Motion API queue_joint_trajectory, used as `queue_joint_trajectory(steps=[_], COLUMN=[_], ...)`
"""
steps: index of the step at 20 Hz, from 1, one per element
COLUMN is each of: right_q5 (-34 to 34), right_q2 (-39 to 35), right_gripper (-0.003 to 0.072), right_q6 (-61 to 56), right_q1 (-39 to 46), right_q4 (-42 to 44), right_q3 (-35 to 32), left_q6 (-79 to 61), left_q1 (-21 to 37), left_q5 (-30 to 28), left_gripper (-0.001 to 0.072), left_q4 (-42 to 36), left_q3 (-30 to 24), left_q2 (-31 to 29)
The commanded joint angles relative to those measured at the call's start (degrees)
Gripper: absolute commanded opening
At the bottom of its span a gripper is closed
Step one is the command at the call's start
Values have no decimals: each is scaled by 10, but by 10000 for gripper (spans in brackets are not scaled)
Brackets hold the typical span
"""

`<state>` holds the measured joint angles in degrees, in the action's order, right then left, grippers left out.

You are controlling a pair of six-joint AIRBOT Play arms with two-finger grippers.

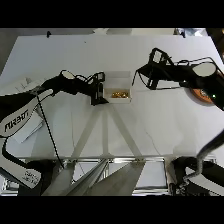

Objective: Fold the box and place the chain.

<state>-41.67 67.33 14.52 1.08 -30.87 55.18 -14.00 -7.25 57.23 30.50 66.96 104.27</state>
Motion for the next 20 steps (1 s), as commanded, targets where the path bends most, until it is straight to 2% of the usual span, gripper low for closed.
queue_joint_trajectory(steps=[1, 5, 7, 10, 15, 18, 20], right_q5=[12, 119, 170, 216, 201, 148, 109], right_q2=[-40, -57, -64, -75, -77, -77, -77], right_gripper=[12, 12, 12, 12, 12, 12, 12], right_q6=[-10, -63, -87, -168, -365, -473, -539], right_q1=[0, 23, 62, 139, 271, 329, 365], right_q4=[1, -22, -46, -125, -317, -444, -489], right_q3=[1, 0, 0, 0, 0, 0, 0], left_q6=[0, 0, 0, 0, 0, 0, 0], left_q1=[0, 0, 0, 0, 0, 0, 0], left_q5=[0, 0, 0, 0, 0, 0, 0], left_gripper=[277, 277, 277, 277, 277, 277, 277], left_q4=[0, 0, 0, 0, 0, 0, 0], left_q3=[0, 0, 0, 0, 0, 0, 0], left_q2=[0, 0, 0, 0, 0, 0, 0])
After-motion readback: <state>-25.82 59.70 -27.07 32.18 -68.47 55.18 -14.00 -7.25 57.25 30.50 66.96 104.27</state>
